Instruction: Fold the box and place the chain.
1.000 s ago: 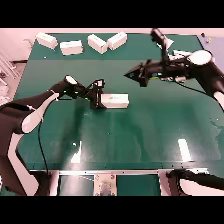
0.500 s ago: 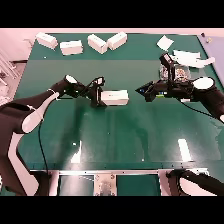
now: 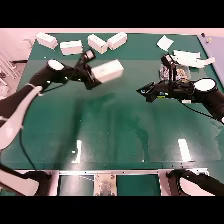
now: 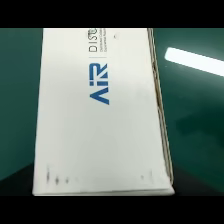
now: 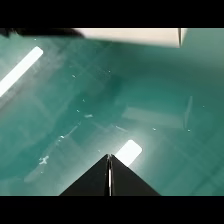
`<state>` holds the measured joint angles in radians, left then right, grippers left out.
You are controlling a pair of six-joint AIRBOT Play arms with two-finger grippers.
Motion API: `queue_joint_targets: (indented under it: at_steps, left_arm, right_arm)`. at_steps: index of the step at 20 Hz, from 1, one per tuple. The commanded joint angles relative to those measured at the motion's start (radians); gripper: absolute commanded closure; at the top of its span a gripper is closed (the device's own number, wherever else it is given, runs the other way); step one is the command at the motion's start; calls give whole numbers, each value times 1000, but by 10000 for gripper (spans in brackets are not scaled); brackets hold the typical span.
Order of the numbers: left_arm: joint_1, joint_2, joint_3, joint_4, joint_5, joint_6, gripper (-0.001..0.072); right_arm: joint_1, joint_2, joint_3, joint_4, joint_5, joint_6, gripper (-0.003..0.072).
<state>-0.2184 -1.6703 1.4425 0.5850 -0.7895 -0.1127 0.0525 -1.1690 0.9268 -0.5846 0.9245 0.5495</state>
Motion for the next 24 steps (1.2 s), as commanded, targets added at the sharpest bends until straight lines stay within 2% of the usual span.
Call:
queue_joint_targets:
  at_steps: [1, 6, 8, 12, 14, 17, 24]
  left_arm:
    - [71, 164, -109, 47, 186, -180, 694]
    - [169, 383, -378, 67, 385, -341, 694]
    - [170, 456, -497, 66, 527, -397, 694]
    - [171, 553, -701, 66, 710, -489, 694]
    - [171, 568, -780, 64, 762, -494, 693]
    - [171, 567, -855, 63, 749, -501, 692]
    - [171, 549, -944, 63, 783, -539, 691]
  right_arm:
    - [0, 6, -1, 0, 0, 27, 673]
    - [0, 6, -1, 1, 0, 47, 673]
    - [0, 6, -1, 1, 0, 61, 673]
    - [1, 6, -1, 3, 12, 80, 672]
    - [1, 6, -1, 10, 29, 94, 672]
    - [2, 6, -1, 26, 49, 99, 672]
    - [5, 6, -1, 53, 62, 98, 672]
